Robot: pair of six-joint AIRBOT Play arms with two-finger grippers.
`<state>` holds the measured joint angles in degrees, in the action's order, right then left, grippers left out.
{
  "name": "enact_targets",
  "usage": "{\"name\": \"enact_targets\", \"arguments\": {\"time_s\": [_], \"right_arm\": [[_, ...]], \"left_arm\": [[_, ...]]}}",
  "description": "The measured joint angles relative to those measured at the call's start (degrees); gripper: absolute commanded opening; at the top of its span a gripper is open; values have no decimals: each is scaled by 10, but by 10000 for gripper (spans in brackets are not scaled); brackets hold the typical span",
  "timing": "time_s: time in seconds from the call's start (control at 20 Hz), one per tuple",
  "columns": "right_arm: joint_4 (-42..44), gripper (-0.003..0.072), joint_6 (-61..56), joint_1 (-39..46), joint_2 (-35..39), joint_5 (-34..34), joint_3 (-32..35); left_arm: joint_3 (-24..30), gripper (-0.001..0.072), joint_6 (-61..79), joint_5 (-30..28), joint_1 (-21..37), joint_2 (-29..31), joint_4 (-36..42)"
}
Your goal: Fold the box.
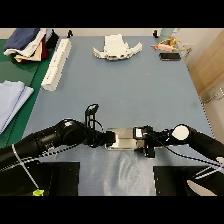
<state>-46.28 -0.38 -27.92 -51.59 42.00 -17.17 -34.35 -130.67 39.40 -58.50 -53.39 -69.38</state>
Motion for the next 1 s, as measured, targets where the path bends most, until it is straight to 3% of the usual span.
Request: {"name": "enact_targets", "arguments": {"time_s": [0.05, 0.7, 1.0], "right_arm": [[0, 474, 0, 0, 0, 0, 0], [0, 474, 0, 0, 0, 0, 0], [0, 474, 0, 0, 0, 0, 0]], "left_arm": [[-7, 263, -4, 4, -3, -7, -11], [-62, 263, -104, 78, -16, -44, -113], [-110, 263, -160, 132, -62, -92, -161]]}}
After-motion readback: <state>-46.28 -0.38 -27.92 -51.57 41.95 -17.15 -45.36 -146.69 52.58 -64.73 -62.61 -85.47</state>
